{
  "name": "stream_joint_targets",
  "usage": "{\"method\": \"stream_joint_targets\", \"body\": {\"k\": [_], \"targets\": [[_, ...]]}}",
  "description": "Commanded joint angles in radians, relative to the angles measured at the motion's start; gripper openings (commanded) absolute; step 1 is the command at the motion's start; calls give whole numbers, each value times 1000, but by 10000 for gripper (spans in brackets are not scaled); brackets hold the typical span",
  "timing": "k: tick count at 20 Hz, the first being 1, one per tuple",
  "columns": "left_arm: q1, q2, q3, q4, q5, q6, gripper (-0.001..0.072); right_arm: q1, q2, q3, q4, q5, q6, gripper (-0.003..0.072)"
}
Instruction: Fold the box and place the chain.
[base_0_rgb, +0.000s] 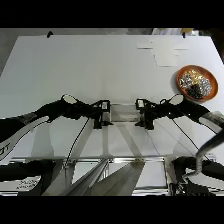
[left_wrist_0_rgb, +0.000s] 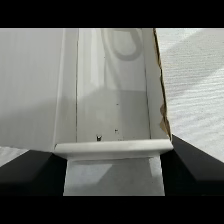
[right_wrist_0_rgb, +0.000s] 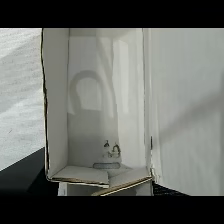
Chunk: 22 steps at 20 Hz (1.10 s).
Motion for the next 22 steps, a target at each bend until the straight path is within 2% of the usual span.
{"method": "stream_joint_targets", "body": {"k": [1,3,12,14,22], "targets": [[-1,-1,0,0,0,0,30,0,2,0,-4,-2,-5,450],[-1,-1,0,0,0,0,30,0,2,0,-29,-2,3,706],[-1,-1,0,0,0,0,30,0,127,0,-217,-2,148,697],[-1,-1,0,0,0,0,30,-9,169,0,-283,3,187,662],[-1,-1,0,1,0,0,30,-121,390,0,-227,75,212,651]]}}
